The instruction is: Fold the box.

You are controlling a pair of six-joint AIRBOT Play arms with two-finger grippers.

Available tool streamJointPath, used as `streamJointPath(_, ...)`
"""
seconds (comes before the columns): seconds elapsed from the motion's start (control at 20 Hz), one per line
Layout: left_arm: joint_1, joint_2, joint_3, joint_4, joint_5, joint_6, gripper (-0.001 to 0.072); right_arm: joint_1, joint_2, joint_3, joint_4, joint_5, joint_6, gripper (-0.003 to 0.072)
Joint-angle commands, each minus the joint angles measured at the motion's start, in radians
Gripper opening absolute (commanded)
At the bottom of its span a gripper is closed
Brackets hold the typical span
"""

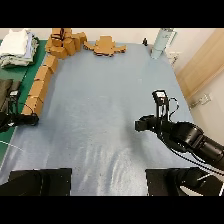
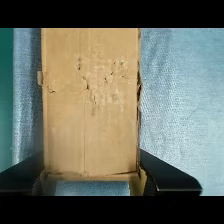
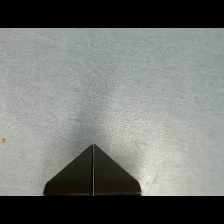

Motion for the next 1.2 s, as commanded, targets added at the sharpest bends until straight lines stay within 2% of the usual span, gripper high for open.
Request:
streamJointPath(0.0, 0.003, 0.002, 0.003, 0.033, -0.005, -0.005, 0.0715, 0.0, 0.0, 0.0, 0.007, 0.0, 0.0, 0.0004)
streamJointPath(0.25, 0.01, 0.097, 0.027, 0.105, -0.092, -0.024, 0.0716, 0.0, 0.0, 0.0, 0.006, 0.0, 0.0, 0.0005)
streamJointPath(0.45, 0.073, 0.229, 0.082, 0.296, -0.277, -0.175, 0.0716, 0.0, 0.0, 0.0, 0.006, 0.0, 0.0, 0.0005)
streamJointPath(0.6, 0.083, 0.321, 0.121, 0.288, -0.441, -0.174, 0.0716, 0.0, 0.0, 0.0, 0.006, 0.0, 0.0, 0.0005)
streamJointPath(0.75, 0.047, 0.398, 0.124, 0.193, -0.533, -0.174, 0.0716, 0.0, -0.002, 0.0, 0.007, 0.0, 0.0, 0.0005)
streamJointPath(0.8, 0.022, 0.416, 0.124, 0.158, -0.55, -0.202, 0.0694, 0.0, -0.005, 0.0, 0.009, 0.0, 0.0, 0.0005)
streamJointPath(0.85, -0.008, 0.428, 0.124, 0.12, -0.565, -0.249, 0.0407, 0.0, -0.013, 0.0, 0.018, 0.0, 0.0, 0.0005)
streamJointPath(0.9, -0.048, 0.433, 0.128, 0.085, -0.584, -0.248, 0.0068, 0.0, -0.026, 0.003, 0.03, 0.0, 0.0, 0.0004)
streamJointPath(0.95, -0.108, 0.432, 0.136, 0.062, -0.587, -0.255, 0.0012, 0.0, -0.047, 0.011, 0.032, -0.002, -0.001, 0.0005)
streamJointPath(1.15, -0.427, 0.346, 0.254, 0.086, -0.562, -0.473, 0.0012, -0.045, -0.192, 0.143, 0.088, -0.005, -0.077, 0.0005)
